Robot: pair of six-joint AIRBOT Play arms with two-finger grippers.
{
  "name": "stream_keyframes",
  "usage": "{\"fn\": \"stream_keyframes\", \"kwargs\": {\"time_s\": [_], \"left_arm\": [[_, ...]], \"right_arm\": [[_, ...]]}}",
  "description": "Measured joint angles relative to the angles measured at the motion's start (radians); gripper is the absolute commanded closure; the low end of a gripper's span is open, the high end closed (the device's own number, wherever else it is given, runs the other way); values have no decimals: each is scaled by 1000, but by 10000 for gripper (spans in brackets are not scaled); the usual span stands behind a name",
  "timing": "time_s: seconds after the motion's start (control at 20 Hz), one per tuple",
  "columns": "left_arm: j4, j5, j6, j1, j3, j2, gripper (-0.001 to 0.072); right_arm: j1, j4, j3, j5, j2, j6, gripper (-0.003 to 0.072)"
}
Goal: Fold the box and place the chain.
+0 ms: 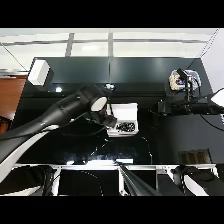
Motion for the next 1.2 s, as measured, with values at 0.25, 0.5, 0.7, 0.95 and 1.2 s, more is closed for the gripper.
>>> {"fn": "stream_keyframes", "kwargs": {"time_s": [0.25, 0.5, 0.7, 0.95, 1.2], "left_arm": [[85, 43, 169, 153, -203, 187, 180], [-476, 329, 698, 490, -490, 288, 154], [-975, 384, 1469, 608, -628, 288, -1], [-1065, 423, 2049, 592, -627, 181, 0], [-1040, 365, 2290, 576, -563, 38, 0]], "right_arm": [[0, -4, 0, -22, 0, 1, 339], [0, -27, 0, -34, 0, 2, 339], [0, -42, 0, -36, 0, 2, 339], [0, -46, 0, -53, 0, 2, 339], [0, -49, 0, -73, 0, 2, 339]]}}
